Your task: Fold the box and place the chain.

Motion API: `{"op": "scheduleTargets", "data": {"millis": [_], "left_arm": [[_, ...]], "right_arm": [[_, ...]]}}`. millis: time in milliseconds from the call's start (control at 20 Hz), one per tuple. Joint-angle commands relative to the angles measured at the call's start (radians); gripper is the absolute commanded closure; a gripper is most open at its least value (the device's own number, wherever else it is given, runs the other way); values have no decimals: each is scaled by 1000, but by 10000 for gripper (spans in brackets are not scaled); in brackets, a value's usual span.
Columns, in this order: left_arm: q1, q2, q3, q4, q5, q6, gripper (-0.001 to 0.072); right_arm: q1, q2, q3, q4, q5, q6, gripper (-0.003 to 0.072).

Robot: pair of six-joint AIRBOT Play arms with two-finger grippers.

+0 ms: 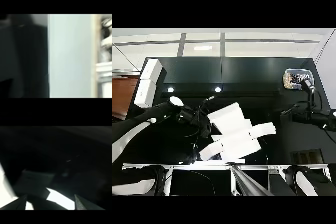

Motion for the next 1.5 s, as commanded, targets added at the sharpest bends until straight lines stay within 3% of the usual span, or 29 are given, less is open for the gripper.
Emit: {"op": "scheduleTargets", "data": {"millis": [0,100,200,450,900,1450], "left_arm": [[-76,133,12,235,241,31,681],[-79,127,13,367,283,84,680],[-79,120,12,404,284,85,682],[-80,116,12,389,318,109,681],[-108,115,13,368,301,165,681],[-108,115,13,371,302,165,681]], "right_arm": [[-9,0,46,-60,-102,-45,-24],[-9,0,45,21,-156,-37,-23],[8,0,45,73,-134,-61,-24],[142,0,-35,23,-105,-211,-26],[363,0,-177,-55,-155,-290,-25],[647,-6,-212,-167,-198,-457,-25]]}}
